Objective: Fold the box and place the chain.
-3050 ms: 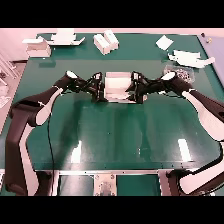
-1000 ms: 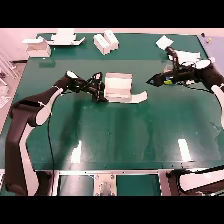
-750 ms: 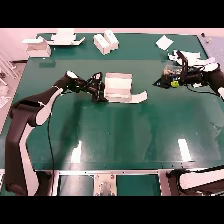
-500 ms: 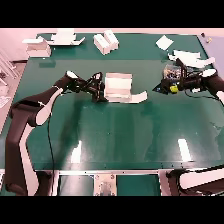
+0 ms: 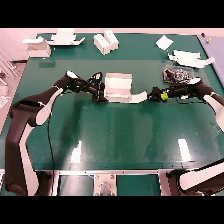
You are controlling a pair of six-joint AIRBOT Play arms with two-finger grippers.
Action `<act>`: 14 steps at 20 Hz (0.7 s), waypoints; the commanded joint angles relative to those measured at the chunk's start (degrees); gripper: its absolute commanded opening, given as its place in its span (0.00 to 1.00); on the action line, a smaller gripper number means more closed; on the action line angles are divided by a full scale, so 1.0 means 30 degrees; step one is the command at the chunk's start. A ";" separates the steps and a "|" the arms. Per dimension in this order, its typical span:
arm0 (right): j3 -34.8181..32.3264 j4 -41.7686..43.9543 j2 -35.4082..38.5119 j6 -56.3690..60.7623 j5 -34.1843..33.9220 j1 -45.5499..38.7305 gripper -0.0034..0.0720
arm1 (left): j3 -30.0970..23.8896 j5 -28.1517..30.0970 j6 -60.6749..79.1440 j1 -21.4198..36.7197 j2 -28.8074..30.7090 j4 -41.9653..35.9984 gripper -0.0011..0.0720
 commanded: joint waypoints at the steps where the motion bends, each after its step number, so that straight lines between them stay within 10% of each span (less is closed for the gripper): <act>1: -0.0073 0.0532 -0.0503 0.0044 -0.0495 0.1071 0.05 | 0.0000 0.0022 0.0007 0.0000 -0.0007 0.0007 0.57; 14: 0.1719 0.1960 0.0226 -0.0146 -0.1326 0.2754 0.05 | 0.0000 0.0029 0.0015 0.0000 -0.0007 0.0007 0.57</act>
